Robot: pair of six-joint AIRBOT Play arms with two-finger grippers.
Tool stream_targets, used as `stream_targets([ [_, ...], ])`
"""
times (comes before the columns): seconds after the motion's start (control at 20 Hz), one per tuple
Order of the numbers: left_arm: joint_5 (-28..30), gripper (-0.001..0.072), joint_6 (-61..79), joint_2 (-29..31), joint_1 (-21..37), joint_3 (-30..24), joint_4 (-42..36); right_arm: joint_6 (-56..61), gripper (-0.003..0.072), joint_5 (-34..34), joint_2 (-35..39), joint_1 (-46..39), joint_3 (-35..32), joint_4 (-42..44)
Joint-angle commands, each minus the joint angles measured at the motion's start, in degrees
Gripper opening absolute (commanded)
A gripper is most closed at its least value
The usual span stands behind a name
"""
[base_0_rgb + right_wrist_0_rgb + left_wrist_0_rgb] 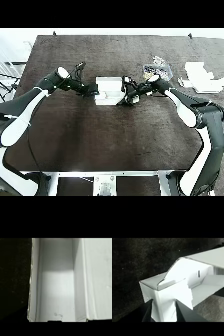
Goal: Fold the box and place the chain.
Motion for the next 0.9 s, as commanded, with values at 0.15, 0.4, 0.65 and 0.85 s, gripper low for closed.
stream_targets([
  [0.15,2.5,0.0352,-2.9,0.0,-1.0,0.2,2.2,0.0,0.0521,0.0,0.0,0.0,0.0,0.0],
  [0.4,3.4,0.0353,-9.6,-0.2,-3.0,1.4,8.5,0.0,0.0521,0.0,0.0,0.0,0.0,0.0],
  [0.65,-0.9,0.0353,-18.2,-0.2,-4.7,5.2,17.7,0.0,0.0521,0.0,0.0,0.0,0.0,0.0],
  [0.85,-1.9,0.0353,-18.7,-0.9,-5.1,5.2,17.2,0.0,0.0521,0.0,0.0,0.0,0.0,0.0],
])
